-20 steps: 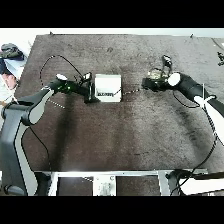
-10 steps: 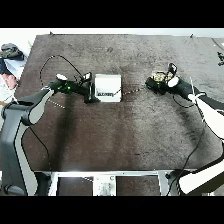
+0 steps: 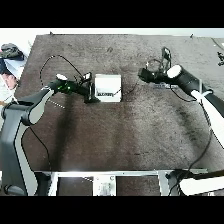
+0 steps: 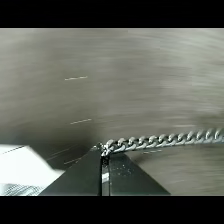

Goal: Fold the box and place the chain.

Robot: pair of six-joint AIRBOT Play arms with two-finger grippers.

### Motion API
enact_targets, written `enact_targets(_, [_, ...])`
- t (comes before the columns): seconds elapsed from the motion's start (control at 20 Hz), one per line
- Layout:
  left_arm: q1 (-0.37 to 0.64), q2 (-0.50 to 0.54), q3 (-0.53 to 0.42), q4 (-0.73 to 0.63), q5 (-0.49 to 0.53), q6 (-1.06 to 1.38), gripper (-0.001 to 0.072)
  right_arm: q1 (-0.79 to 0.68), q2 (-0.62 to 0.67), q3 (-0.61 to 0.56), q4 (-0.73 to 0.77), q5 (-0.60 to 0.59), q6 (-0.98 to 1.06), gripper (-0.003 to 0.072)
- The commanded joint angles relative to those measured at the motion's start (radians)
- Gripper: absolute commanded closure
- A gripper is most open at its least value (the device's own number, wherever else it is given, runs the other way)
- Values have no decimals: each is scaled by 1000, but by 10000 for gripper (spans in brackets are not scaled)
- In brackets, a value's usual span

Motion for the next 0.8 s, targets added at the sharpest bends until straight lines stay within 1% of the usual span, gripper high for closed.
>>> enact_targets(0.0, [0,0,0,0,0,0,361,131,150,3,2,24,-41,676])
enact_targets(0.1, [0,0,0,0,0,0,361,207,178,4,14,-34,-40,676])
enact_targets(0.15, [0,0,0,0,0,0,361,240,177,13,36,-53,-40,676])
enact_targets(0.3, [0,0,0,0,0,0,361,314,173,19,37,-125,-33,676])
enact_targets(0.55, [0,0,0,0,0,0,361,359,137,19,63,-137,-32,676])
enact_targets(0.75, [0,0,0,0,0,0,361,350,24,19,5,-131,-32,675])
